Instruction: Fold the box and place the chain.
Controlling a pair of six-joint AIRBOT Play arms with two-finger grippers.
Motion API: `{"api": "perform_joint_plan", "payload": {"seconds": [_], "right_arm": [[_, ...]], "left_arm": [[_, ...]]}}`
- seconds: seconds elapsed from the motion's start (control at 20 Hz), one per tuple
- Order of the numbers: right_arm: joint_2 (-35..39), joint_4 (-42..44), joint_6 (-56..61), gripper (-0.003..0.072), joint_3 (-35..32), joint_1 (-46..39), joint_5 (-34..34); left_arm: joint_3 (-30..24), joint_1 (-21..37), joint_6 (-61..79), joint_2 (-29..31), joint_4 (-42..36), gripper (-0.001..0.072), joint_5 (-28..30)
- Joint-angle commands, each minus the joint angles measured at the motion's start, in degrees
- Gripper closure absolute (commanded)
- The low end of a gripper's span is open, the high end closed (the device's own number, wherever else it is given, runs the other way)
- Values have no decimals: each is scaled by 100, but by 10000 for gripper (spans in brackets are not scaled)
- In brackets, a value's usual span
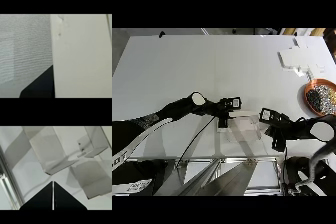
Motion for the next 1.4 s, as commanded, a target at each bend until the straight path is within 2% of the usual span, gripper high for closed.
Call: {"api": "perform_joint_plan", "payload": {"seconds": [0.0,0.05,0.1,0.15,0.2,0.3,0.4,0.5,0.55,0.7,0.85,1.05,1.35], "right_arm": [[9,168,-903,667,-186,-2,-105],[9,-9,-1056,600,-284,101,-214],[17,-144,-1143,464,-439,243,-407],[90,-197,-1187,213,-612,411,-774],[247,-258,-1187,88,-780,595,-1158],[643,-378,-1187,80,-1102,1040,-1869],[946,-656,-1187,80,-1438,1390,-2275],[962,-901,-1156,73,-1714,1676,-2323],[962,-887,-1134,23,-1799,1825,-2326],[962,-866,-1115,13,-1816,2201,-2479],[918,-935,-776,14,-1867,2223,-2767],[498,-931,-667,28,-1871,2094,-3438],[354,-831,-769,33,-1386,1154,-3263]], "left_arm": [[-4,-2,4,4,-4,675,0],[-4,-2,4,4,-2,675,-48],[-4,0,2,4,-4,675,-90],[-4,0,4,4,-4,675,-85],[-4,-4,4,4,-4,675,-105],[-4,0,4,4,-4,675,-125],[-4,-2,4,4,-2,675,-131],[-4,0,4,4,-4,675,-129],[-4,-2,4,4,-4,676,-133],[-4,-2,2,4,-4,676,-129],[-4,0,4,4,-4,676,-129],[-4,0,4,4,-4,676,-129],[-4,0,2,4,-4,676,-129]]}}
